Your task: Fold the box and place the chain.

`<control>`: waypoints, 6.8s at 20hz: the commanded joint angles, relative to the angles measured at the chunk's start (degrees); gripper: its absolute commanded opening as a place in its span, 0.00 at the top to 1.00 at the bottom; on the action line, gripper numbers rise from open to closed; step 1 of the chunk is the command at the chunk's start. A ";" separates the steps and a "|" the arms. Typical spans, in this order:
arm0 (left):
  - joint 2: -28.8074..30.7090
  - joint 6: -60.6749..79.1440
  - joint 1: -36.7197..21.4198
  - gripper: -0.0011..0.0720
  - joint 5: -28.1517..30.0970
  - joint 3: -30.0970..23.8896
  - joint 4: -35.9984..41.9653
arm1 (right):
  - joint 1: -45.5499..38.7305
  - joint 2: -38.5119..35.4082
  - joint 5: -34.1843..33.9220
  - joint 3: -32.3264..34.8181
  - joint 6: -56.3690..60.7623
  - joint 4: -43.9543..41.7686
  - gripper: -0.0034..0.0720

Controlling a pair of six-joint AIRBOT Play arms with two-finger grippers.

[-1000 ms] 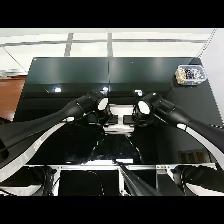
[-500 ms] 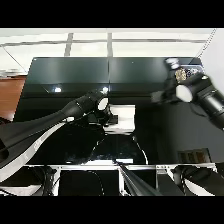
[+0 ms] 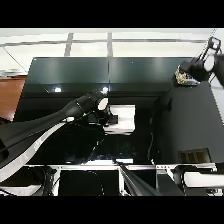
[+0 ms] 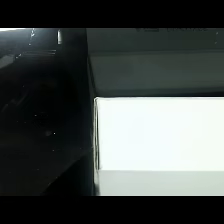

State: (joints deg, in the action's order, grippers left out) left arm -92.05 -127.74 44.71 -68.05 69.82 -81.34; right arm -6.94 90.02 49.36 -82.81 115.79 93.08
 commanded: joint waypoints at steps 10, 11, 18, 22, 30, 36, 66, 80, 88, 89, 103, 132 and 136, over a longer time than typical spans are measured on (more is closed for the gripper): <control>-0.02 0.02 0.00 0.95 -0.39 0.04 -0.02 | -11.91 26.49 20.26 -34.05 14.91 -21.16 0.14; -0.02 0.02 0.00 0.95 -0.42 0.04 0.00 | -11.87 26.69 19.67 -34.05 14.91 -21.38 0.14; -0.02 0.04 0.00 0.95 -0.96 0.04 -0.02 | -11.82 29.49 17.49 -34.05 14.34 -23.89 0.22; -0.02 0.02 0.00 0.95 -0.98 0.04 -0.02 | -11.80 31.23 14.78 -34.05 13.16 -28.20 0.23; -0.02 0.02 0.00 0.95 -1.03 0.04 -0.02 | -11.91 31.43 17.70 -34.10 3.43 -28.41 0.94; -0.02 0.04 0.00 0.95 -1.07 0.04 -0.02 | -11.98 21.51 19.39 -34.18 -11.04 -28.57 0.94; -0.02 0.02 0.00 0.95 -1.46 0.04 0.00 | 26.21 -31.08 31.41 11.23 -31.43 -43.15 0.94; -0.02 0.02 0.00 0.95 -1.09 0.04 0.00 | 34.77 -26.47 8.94 26.71 -27.76 -40.37 0.63; -0.04 0.00 0.00 0.95 -0.57 0.04 0.52 | 24.48 -29.73 20.41 26.40 -27.80 -34.95 0.63; -0.04 0.02 0.00 0.95 -0.26 0.04 0.90 | 23.30 -30.14 20.85 26.40 -28.00 -34.97 0.63; 27.45 -1.36 -3.02 0.20 -5.75 -10.58 -18.97 | 22.75 -30.16 21.94 26.40 -28.63 -30.93 0.63; 16.98 147.05 -23.74 0.00 19.71 -32.68 51.17 | 22.75 -30.14 17.44 26.45 -26.58 -30.45 0.63; 14.80 146.79 -21.33 0.00 20.15 -32.20 51.30 | 22.77 -30.14 15.76 26.45 -26.45 -30.62 0.63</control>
State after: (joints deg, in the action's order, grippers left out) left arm -75.57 18.72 21.96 -48.56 37.01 -29.65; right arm 15.86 59.88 66.24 -56.38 89.25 62.57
